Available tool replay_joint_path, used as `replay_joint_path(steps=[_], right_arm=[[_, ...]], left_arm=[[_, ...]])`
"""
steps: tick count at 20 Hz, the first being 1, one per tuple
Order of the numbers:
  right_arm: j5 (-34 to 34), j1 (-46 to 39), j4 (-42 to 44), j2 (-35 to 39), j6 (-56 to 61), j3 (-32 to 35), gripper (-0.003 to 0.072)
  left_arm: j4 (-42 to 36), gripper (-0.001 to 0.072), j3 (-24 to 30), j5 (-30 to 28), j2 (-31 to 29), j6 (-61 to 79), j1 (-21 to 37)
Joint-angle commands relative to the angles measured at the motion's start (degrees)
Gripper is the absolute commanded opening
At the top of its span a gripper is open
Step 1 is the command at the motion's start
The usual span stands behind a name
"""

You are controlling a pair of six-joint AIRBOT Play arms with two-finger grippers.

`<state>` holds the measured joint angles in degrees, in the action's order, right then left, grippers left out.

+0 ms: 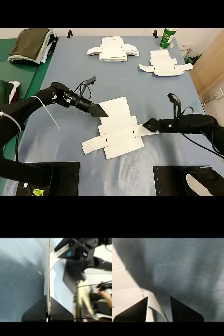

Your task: Fold the box.

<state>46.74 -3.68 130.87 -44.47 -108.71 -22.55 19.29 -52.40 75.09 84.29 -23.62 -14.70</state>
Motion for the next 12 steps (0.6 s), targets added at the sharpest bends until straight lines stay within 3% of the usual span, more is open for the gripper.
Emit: replay_joint_path(steps=[1,3,6,8,11,12], right_arm=[[-3.9,-2.6,-22.2,-0.9,18.6,-4.9,0.0423],[-3.8,-3.1,-29.6,-2.3,25.2,-6.3,0.0423],[-3.8,-3.1,-28.4,-2.7,25.2,-6.5,0.0423],[-3.9,-3.1,-26.9,-2.6,25.2,-6.5,0.0414],[-4.3,-3.1,-25.2,-2.6,25.2,-6.5,0.0141],[-4.3,-3.1,-24.3,-2.6,25.2,-6.5,0.0138]], left_arm=[[7.1,0.0012,-0.3,-9.0,-6.5,8.0,-3.9],[11.3,0.0012,-0.3,-14.1,-10.7,8.5,-6.8],[11.6,0.0011,0.3,-20.8,-15.9,11.0,-10.9],[11.6,0.001,2.6,-28.8,-20.0,15.2,-15.2],[11.6,0.001,10.0,-45.0,-25.4,20.3,-23.5],[11.6,0.0011,12.5,-48.1,-26.4,21.8,-25.8]])
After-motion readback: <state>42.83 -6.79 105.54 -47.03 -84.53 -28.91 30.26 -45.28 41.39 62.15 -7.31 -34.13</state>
